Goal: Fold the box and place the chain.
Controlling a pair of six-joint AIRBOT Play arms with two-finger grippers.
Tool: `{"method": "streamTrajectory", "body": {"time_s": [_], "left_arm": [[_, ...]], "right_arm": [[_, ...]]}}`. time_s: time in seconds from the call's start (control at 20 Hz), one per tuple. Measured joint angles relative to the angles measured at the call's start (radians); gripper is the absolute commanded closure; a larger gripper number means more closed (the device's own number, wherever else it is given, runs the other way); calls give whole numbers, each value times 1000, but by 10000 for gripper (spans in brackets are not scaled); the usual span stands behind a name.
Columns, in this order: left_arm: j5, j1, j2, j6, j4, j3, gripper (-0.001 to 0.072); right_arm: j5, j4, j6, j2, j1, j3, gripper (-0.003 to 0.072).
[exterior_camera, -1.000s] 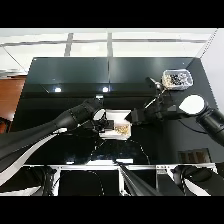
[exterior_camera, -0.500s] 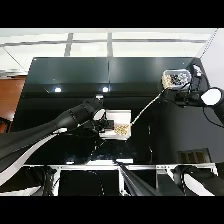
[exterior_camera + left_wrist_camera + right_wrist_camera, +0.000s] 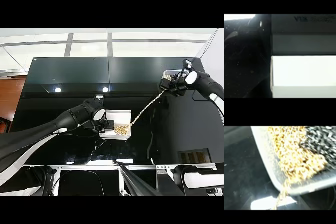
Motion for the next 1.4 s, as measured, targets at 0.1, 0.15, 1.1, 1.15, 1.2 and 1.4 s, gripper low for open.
{"method": "streamTrajectory", "body": {"time_s": [0.1,0.15,1.1,1.15,1.2,1.4], "left_arm": [[0,0,0,0,0,0,681],[0,0,0,0,0,0,681],[-1,0,0,0,0,0,681],[-1,0,0,0,0,0,681],[-1,0,0,0,0,0,681],[-1,0,0,0,0,0,681]], "right_arm": [[27,5,4,-39,-1,33,672],[50,6,-4,-48,-1,42,671],[370,75,-267,807,35,113,672],[384,94,-270,832,42,129,671],[404,119,-274,853,48,147,671],[455,259,-300,892,71,206,671]]}}
